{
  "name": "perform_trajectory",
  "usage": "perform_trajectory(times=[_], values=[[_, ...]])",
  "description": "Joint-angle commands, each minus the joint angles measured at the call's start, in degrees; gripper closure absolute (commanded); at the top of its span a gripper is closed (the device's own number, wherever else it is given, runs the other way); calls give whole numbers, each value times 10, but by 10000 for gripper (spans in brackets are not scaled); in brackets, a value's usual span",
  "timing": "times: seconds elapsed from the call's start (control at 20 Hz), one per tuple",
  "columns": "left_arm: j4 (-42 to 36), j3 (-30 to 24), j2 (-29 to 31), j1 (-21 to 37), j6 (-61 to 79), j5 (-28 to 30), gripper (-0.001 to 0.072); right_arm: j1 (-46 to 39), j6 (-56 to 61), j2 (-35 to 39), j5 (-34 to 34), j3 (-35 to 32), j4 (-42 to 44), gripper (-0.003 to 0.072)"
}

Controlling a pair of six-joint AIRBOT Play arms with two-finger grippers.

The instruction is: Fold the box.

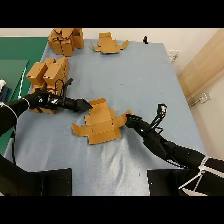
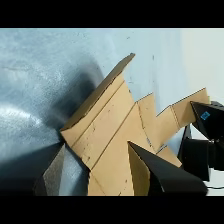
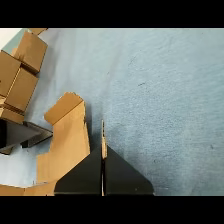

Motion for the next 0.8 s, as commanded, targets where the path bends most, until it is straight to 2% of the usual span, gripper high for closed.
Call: perform_trajectory(times=[0.0, 0.15, 0.2, 0.25, 0.3, 0.4, 0.75], values=[[7, 22, -21, -3, -8, -15, 114, 1, -12, 0, 2, 0, -12, 683], [6, 23, -21, -3, -2, -35, 126, 1, -12, 0, 2, 0, -11, 683], [5, 23, -21, -3, 5, -50, 165, 1, -12, 0, 2, 0, -11, 683], [5, 23, -21, -3, 12, -68, 276, 0, -12, 0, 2, 0, -10, 683], [5, 23, -21, -3, 21, -86, 307, 0, -11, 0, 2, 0, -10, 683], [5, 23, -21, -3, 31, -100, 307, 0, -10, 0, 2, 0, -10, 683], [-32, 23, -21, -7, 49, -88, 308, 0, -3, 0, 2, 0, -10, 683]])
